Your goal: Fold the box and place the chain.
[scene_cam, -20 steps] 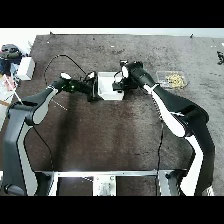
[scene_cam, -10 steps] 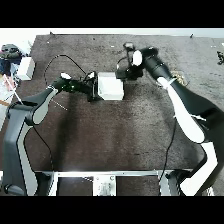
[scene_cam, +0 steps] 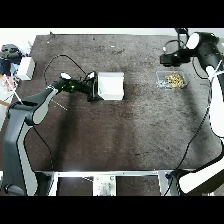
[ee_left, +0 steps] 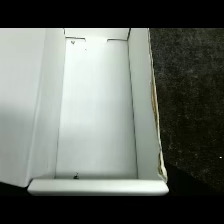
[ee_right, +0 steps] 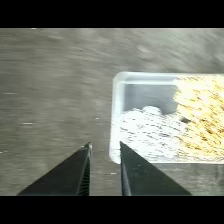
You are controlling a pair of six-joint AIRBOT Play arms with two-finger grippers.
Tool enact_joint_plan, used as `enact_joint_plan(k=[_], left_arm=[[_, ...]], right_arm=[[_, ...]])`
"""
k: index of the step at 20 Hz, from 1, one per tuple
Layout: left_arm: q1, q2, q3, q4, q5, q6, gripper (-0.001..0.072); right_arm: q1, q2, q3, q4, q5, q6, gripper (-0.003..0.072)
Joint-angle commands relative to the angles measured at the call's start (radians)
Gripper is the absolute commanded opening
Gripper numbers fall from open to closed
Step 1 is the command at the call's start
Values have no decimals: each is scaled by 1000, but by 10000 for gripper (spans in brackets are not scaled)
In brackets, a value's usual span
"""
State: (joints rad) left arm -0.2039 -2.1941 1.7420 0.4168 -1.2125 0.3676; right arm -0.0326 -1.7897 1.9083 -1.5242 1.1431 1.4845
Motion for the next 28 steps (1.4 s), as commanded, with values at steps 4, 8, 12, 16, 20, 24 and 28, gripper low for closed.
enact_joint_plan(k=[4, 8, 12, 16, 20, 24, 28], left_arm=[[0, 0, 1, 0, 0, 0, 408], [0, 0, 1, 0, 0, 0, 408], [0, 0, 1, 0, 0, 0, 408], [0, 0, 1, 0, 0, 0, 408], [0, 0, 1, 0, 0, 0, 408], [0, 0, 1, 0, 0, 0, 408], [0, 0, 1, 0, 0, 0, 408]], right_arm=[[-125, -130, 0, 116, 2, -106, 193], [-123, -189, 0, 150, 14, -136, 193], [-123, -210, 0, 149, 19, -135, 194], [-123, -229, 0, 134, 23, -135, 193], [-123, -235, 0, 116, 31, -134, 193], [-123, -257, 0, 115, 46, -134, 189], [-122, -253, 18, 114, 38, -127, 27]])
